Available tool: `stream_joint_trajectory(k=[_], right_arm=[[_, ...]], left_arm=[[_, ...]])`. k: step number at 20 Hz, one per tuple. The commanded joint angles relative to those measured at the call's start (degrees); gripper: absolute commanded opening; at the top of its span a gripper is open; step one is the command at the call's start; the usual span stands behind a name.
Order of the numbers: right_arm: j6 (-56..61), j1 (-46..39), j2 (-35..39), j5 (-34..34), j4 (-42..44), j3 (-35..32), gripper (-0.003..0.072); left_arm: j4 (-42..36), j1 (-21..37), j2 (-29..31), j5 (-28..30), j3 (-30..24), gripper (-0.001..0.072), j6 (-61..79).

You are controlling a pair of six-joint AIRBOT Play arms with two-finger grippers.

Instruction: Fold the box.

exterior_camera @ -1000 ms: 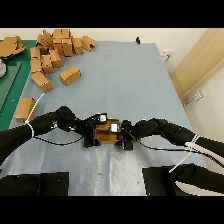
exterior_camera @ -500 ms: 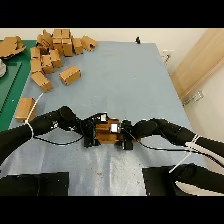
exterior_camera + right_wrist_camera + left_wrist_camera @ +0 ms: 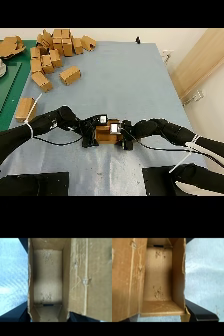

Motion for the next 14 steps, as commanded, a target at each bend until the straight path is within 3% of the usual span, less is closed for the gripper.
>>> stream_joint_trajectory(k=[1, 7, 14], right_arm=[[0.0, 0.0, 0.0, 0.1, 0.1, 0.0, 0.0508], [0.0, 0.0, 0.0, 0.2, 0.1, 0.0, 0.0508], [0.0, 0.0, 0.0, 0.9, 0.1, 0.0, 0.0508]], left_arm=[[-0.3, 0.7, 0.0, -2.7, 0.0, 0.0693, 1.9], [-2.2, 3.3, 0.0, -5.8, -0.1, 0.0693, 5.8], [-2.4, 1.8, 0.0, -0.2, -0.3, 0.0692, 3.1]])
